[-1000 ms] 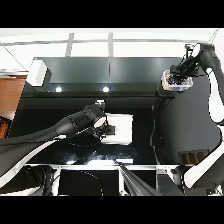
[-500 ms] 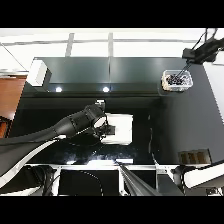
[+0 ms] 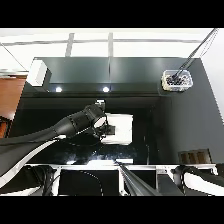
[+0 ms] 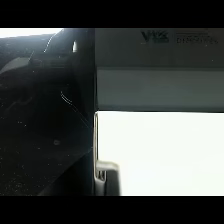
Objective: Fold the box and place the chain.
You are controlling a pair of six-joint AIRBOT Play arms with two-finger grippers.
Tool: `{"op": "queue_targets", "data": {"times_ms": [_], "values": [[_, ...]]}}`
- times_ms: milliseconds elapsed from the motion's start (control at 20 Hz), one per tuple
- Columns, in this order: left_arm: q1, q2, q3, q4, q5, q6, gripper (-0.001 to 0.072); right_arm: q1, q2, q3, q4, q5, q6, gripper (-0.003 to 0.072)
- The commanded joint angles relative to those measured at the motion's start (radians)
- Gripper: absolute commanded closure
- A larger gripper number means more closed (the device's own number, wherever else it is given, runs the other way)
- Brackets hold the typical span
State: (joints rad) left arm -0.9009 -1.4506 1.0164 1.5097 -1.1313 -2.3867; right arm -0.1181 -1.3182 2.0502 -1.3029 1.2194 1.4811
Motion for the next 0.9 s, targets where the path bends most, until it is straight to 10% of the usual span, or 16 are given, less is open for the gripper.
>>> {"op": "queue_targets", "data": {"times_ms": [0, 350, 850], "values": [[0.001, -0.001, 0.000, 0.000, 0.000, 0.000, 0.0677, 0.000, 0.072, 0.082, 0.078, -0.041, -0.009, 0.0679], [0.001, -0.001, 0.000, -0.001, 0.000, 0.000, 0.0678, 0.011, 0.196, 0.027, 0.256, 0.116, -0.054, 0.0678], [0.001, -0.001, 0.000, -0.002, 0.003, 0.000, 0.0678, 0.319, 0.494, -0.720, 0.267, 0.346, -0.103, 0.0678]]}}
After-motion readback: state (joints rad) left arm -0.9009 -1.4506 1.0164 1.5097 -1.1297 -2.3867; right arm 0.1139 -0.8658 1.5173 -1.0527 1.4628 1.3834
